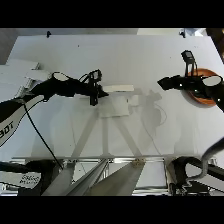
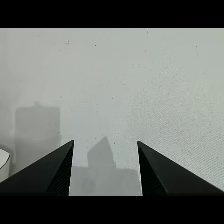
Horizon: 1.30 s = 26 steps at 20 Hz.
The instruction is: Fold the box and place the chain.
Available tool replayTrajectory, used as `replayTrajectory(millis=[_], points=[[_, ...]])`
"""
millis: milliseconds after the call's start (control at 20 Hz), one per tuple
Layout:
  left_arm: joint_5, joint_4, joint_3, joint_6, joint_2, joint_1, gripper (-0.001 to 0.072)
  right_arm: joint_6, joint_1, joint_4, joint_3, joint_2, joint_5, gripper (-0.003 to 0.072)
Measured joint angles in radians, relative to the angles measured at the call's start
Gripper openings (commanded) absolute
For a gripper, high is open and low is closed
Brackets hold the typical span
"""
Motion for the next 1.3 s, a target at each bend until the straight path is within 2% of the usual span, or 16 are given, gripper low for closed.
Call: replayTrajectory(millis=[300,500,750,1050,1300], points=[[-0.013,-0.034,-0.002,0.057,-0.046,0.006,0.0002,0.0,0.0,0.0,0.0,0.0,0.0,0.0439],[-0.08,-0.1,0.002,0.119,-0.058,0.027,0.0002,0.0,0.0,0.0,0.0,0.0,0.0,0.0439],[-0.11,-0.13,0.008,0.166,-0.081,0.036,0.0002,0.0,0.0,0.0,0.0,0.0,0.0,0.0439],[-0.121,-0.117,0.033,0.185,-0.114,0.037,0.0002,0.0,0.0,0.0,0.0,0.0,0.0,0.0439],[-0.093,-0.032,0.054,0.138,-0.121,0.037,0.0002,0.0,0.0,0.0,0.0,0.0,0.0,0.0439]])
